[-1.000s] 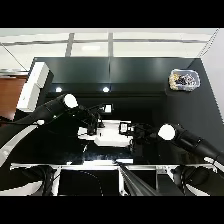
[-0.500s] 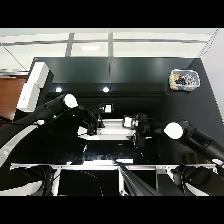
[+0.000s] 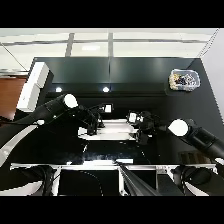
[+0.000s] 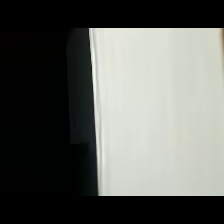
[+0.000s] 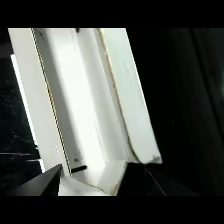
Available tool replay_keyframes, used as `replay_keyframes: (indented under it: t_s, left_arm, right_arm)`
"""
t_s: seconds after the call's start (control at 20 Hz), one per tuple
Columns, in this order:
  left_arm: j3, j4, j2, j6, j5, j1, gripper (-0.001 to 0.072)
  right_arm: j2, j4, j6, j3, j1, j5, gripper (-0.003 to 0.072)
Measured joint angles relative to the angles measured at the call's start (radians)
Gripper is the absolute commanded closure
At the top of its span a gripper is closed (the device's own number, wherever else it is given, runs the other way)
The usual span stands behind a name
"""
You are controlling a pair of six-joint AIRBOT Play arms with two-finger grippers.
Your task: Fold the box and place the chain.
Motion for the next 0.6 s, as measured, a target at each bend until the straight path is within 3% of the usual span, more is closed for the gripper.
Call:
replay_keyframes:
  t_s: [0.3,0.6]
  left_arm:
    - [0.0,0.0,0.0,0.004,-0.002,0.0,0.068]
    - [0.0,0.0,0.0,0.003,-0.002,0.0,0.068]
  right_arm:
    - [-0.081,0.219,-0.207,-0.027,-0.003,0.001,0.0103]
    - [-0.148,0.286,-0.358,-0.057,-0.003,0.004,0.0103]
